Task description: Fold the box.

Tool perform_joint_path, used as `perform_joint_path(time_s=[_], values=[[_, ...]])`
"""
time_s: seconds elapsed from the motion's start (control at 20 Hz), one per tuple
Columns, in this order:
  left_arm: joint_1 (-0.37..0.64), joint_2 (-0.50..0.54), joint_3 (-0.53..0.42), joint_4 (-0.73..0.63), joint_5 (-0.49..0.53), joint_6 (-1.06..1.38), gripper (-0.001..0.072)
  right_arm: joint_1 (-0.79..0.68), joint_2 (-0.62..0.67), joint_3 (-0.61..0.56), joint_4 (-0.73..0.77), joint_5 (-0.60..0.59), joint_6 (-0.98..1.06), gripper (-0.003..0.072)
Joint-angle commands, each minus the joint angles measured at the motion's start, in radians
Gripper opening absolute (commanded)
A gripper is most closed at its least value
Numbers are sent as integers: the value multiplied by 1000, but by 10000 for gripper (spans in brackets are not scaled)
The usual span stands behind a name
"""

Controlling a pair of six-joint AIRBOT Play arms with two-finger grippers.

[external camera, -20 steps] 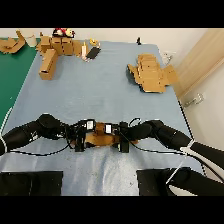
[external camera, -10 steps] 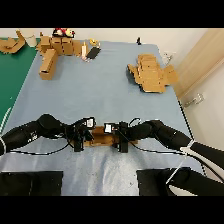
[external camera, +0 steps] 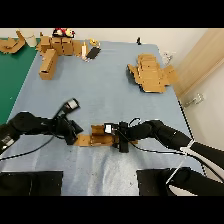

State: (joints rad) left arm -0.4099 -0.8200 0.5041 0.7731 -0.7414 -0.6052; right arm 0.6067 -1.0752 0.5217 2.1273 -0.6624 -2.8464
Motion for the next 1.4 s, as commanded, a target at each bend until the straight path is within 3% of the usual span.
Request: perform_joint_path(time_s=[0.0, 0.1, 0.2, 0.4, 0.5, 0.8, 1.1, 1.35], values=[[158, 82, -6, 261, -117, -689, 10, 0, 0, 1, 0, 0, 0, 496], [278, 65, -37, 225, -212, -688, 10, 0, 0, 1, 0, 0, 0, 496], [341, 39, -72, 130, -213, -659, 9, 0, 0, 1, 0, -1, 0, 496], [365, -83, -94, -20, -273, -582, 10, 0, 0, 1, -4, -1, 0, 496], [345, -135, -94, -113, -277, -519, 9, 0, 0, 1, -4, -1, 0, 496], [187, -197, -126, -178, -151, -540, 9, 0, 0, 1, -5, -1, 0, 497], [160, -204, -127, -239, -132, -521, 10, 0, 0, 1, -7, -1, 0, 496], [117, -205, -127, -413, -122, -421, 10, 0, 0, 1, -7, -1, 0, 496]])
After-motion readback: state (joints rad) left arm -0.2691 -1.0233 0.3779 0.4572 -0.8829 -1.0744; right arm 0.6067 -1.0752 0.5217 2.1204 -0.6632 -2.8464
